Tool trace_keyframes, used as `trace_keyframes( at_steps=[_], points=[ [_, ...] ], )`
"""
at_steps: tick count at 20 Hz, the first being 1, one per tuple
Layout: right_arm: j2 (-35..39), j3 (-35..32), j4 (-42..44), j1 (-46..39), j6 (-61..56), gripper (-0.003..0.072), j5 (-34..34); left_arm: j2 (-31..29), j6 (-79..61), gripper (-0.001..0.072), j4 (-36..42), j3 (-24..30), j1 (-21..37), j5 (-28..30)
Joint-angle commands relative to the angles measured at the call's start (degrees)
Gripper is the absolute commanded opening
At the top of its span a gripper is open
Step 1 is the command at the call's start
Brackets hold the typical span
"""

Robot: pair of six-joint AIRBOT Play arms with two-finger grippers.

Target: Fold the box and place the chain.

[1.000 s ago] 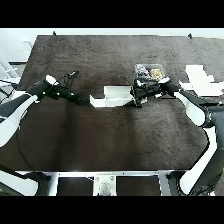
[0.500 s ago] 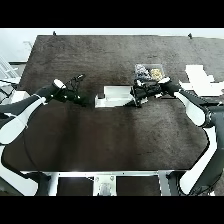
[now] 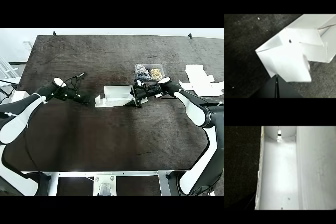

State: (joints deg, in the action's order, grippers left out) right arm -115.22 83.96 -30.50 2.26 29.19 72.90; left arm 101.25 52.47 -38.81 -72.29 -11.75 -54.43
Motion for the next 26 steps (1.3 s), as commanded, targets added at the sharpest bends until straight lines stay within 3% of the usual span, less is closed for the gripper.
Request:
trace_keyframes(
  at_steps=[1, 7, 18, 26],
  points=[
    [0.02, 0.0, 0.02, 0.04, -0.02, 0.0506, 0.02, -0.79, 2.32, 0.0022, -4.48, -0.46, 0.57, -0.92],
    [0.02, 0.0, 0.02, 0.04, -0.02, 0.0506, 0.02, -0.81, 4.76, 0.0022, -6.71, -0.46, 0.07, 0.98],
    [0.02, 0.0, 0.02, 0.04, -0.02, 0.0506, 0.02, 2.84, 5.51, 0.0022, -2.08, -0.42, -2.86, 4.31],
    [0.02, 0.0, 0.02, 0.04, -0.02, 0.0506, 0.02, 2.54, 2.97, 0.0022, 0.24, -5.42, -2.75, -0.24]
  ],
)
